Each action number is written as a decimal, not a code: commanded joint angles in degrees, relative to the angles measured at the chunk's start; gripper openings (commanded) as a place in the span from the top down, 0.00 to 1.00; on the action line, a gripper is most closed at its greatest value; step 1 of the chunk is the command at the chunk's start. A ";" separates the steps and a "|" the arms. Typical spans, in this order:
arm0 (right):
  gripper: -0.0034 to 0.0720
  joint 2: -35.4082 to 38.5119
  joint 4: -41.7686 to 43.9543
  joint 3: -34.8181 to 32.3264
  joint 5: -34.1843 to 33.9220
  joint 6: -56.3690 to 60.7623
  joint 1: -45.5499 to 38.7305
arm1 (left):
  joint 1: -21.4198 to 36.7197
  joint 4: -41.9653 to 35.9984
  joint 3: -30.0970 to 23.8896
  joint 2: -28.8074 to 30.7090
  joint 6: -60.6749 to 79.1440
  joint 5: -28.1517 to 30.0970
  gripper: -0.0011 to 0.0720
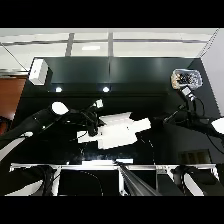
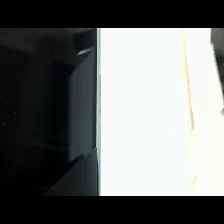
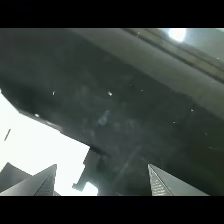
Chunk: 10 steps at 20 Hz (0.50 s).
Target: Fold the box and place the chain.
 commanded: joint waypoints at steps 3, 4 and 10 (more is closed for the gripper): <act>0.09 -0.07 -1.81 -2.49 2.99 -16.61 6.10 | -1.33 1.18 0.07 -2.84 3.91 1.75 0.95; 0.09 -0.17 -1.84 -3.39 2.71 -17.84 7.63 | -1.33 1.14 0.09 -2.95 3.98 0.85 0.95; 0.09 -1.57 -1.97 -7.10 0.76 -21.62 14.38 | -1.27 1.51 0.09 -2.95 5.40 -1.95 0.95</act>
